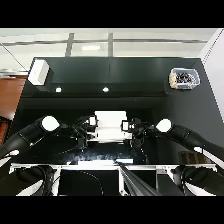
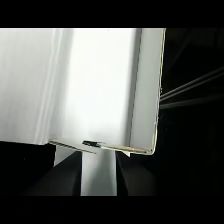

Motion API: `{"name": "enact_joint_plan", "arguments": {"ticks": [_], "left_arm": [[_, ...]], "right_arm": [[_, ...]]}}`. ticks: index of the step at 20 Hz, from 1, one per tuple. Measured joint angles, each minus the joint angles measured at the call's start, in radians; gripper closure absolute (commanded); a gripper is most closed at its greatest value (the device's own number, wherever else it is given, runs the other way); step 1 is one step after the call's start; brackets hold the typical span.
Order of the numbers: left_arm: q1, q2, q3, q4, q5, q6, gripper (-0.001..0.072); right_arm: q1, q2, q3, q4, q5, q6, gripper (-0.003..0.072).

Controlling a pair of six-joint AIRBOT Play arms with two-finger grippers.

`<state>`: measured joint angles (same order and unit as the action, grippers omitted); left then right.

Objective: Fold the box and place the chain.

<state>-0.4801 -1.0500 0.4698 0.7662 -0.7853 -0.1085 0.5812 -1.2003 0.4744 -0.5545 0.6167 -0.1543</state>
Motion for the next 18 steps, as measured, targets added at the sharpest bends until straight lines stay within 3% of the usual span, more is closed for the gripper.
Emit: {"name": "enact_joint_plan", "arguments": {"ticks": [12, 14, 15, 16, 17, 18], "left_arm": [[-0.05, -0.073, 0.0, -0.117, 0.042, 0.0, 0.0477], [-0.057, -0.077, 0.0, -0.119, 0.053, 0.0, 0.0308], [-0.059, -0.079, 0.0, -0.12, 0.061, 0.0, 0.0281], [-0.06, -0.08, 0.0, -0.12, 0.066, 0.0, 0.0326], [-0.061, -0.08, 0.0, -0.12, 0.066, 0.0, 0.0421], [-0.063, -0.081, 0.0, -0.12, 0.064, 0.0, 0.0419]], "right_arm": [[0.0, 0.0, 0.0, 0.0, 0.0, -0.002, 0.029], [0.0, 0.0, 0.0, 0.0, 0.0, -0.001, 0.029], [0.0, 0.0, 0.0, 0.0, 0.0, -0.001, 0.029], [0.0, 0.0, 0.0, 0.0, 0.0, 0.0, 0.029], [0.0, 0.0, 0.0, 0.0, 0.001, 0.001, 0.029], [0.0, 0.0, 0.0, 0.0, 0.001, 0.001, 0.029]]}}
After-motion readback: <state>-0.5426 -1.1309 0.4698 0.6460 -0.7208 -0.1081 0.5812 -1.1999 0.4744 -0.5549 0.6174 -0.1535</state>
